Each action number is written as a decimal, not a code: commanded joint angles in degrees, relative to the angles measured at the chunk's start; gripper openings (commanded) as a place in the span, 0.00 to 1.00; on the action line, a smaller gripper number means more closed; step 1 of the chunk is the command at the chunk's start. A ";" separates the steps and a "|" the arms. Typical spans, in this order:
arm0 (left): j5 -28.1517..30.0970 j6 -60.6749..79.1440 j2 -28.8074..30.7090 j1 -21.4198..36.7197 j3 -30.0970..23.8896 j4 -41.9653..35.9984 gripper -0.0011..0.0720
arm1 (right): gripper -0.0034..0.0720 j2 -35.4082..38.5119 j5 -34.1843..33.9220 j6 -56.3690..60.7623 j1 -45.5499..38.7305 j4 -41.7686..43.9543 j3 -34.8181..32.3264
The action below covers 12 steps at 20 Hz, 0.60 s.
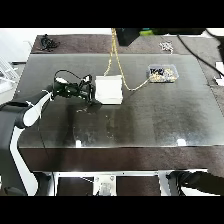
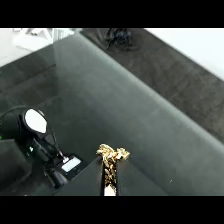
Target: Fold the box and place the chain.
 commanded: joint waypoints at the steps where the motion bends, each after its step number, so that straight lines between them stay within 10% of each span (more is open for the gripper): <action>1: -0.04 0.00 0.02 -0.02 0.02 0.02 0.73 | 0.06 -1.18 -0.52 0.42 0.35 0.44 -4.24; 12: -0.07 0.00 0.02 -0.02 0.02 0.02 0.73 | 0.06 -9.40 -11.13 3.17 0.33 0.37 -23.52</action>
